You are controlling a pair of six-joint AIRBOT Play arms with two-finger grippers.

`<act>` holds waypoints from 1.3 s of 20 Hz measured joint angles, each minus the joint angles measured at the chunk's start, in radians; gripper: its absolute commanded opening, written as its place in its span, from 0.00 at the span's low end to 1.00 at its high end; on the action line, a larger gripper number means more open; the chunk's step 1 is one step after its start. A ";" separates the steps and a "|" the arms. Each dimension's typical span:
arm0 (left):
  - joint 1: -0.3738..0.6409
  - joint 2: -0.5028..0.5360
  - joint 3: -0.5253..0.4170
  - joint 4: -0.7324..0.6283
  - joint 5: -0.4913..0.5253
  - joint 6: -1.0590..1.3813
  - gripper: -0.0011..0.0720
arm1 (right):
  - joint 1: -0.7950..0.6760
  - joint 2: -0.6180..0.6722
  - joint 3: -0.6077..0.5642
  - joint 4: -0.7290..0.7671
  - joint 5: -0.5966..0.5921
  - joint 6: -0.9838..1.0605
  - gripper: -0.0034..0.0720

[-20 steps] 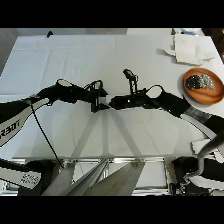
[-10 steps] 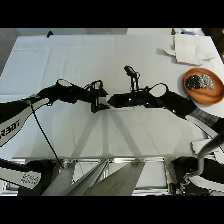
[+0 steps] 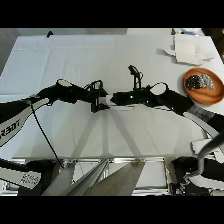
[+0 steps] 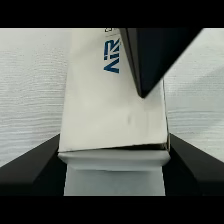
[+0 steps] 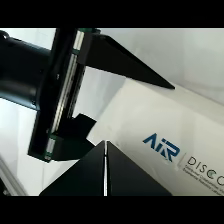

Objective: Fold the box and place the chain.

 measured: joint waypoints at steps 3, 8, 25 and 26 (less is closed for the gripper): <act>0.000 0.000 0.000 0.003 0.003 0.001 0.52 | 0.001 -0.026 0.000 -0.006 0.020 0.006 0.06; -0.001 0.000 0.000 0.006 0.000 0.001 0.52 | 0.016 -0.049 0.002 -0.096 0.040 0.063 0.06; 0.000 0.000 0.001 -0.003 0.000 -0.002 0.52 | 0.015 0.180 -0.002 -0.208 -0.060 -0.048 0.06; 0.000 0.000 0.001 -0.003 0.000 -0.002 0.52 | 0.006 0.202 -0.003 -0.218 -0.060 -0.056 0.06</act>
